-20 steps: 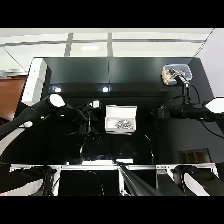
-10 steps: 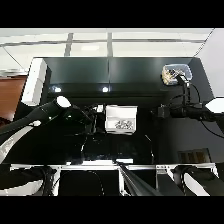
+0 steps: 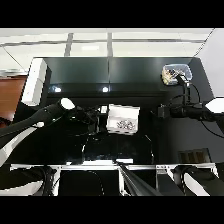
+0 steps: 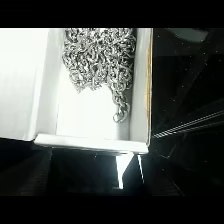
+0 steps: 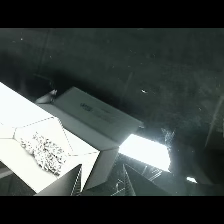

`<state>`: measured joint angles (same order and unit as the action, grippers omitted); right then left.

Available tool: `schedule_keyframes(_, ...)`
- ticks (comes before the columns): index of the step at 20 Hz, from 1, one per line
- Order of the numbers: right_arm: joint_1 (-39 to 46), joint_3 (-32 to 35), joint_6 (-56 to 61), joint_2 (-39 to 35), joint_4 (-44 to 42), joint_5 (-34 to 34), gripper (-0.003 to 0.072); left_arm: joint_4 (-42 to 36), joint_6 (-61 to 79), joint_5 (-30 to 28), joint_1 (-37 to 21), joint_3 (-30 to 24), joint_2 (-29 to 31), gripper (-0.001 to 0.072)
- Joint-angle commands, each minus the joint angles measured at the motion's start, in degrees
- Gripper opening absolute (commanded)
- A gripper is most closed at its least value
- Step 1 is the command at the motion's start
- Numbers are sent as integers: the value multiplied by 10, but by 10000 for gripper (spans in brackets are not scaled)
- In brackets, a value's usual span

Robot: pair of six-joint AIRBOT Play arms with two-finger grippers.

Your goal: Fold the box and place the chain.

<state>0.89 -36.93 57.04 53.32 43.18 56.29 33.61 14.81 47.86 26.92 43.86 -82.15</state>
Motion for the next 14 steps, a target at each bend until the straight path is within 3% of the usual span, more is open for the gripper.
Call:
schedule_keyframes(1, 0, 0, 0, 0, 0, 0, 314, 0, -3, -9, 2, 0, 0, 709)
schedule_keyframes(14, 0, 0, 0, 0, 0, -13, 315, -36, 17, 3, 13, 12, -9, 707)
